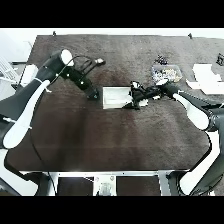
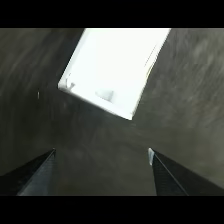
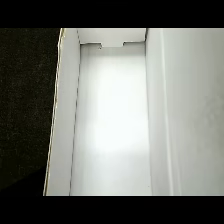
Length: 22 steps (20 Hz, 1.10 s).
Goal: Fold the box and place the chain.
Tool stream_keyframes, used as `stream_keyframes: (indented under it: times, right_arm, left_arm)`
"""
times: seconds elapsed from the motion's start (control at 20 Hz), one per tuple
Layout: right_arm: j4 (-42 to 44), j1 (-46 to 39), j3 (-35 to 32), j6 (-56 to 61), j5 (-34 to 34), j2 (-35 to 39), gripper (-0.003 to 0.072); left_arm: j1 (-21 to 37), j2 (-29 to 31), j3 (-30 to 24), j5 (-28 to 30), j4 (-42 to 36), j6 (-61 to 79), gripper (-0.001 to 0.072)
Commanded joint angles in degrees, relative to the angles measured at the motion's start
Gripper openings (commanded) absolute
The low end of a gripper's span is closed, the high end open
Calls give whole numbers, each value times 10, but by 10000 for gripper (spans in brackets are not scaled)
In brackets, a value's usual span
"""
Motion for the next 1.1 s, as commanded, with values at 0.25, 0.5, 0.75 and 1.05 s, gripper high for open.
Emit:
stream_keyframes:
  times: [0.25, 0.5, 0.75, 1.05]
  right_arm:
    - [0, 0, 0, 0, 0, 0, 587]
    - [0, 0, 0, 0, 0, 0, 587]
    - [0, 0, 0, 0, 0, 0, 587]
    - [0, 0, 0, 0, 0, 0, 587]
  left_arm:
    - [60, -57, -118, 111, -235, 463, 720]
    - [60, -62, -117, 120, -236, 517, 720]
    - [60, -76, -117, 120, -258, 557, 720]
    - [58, -80, -117, 80, -300, 587, 720]
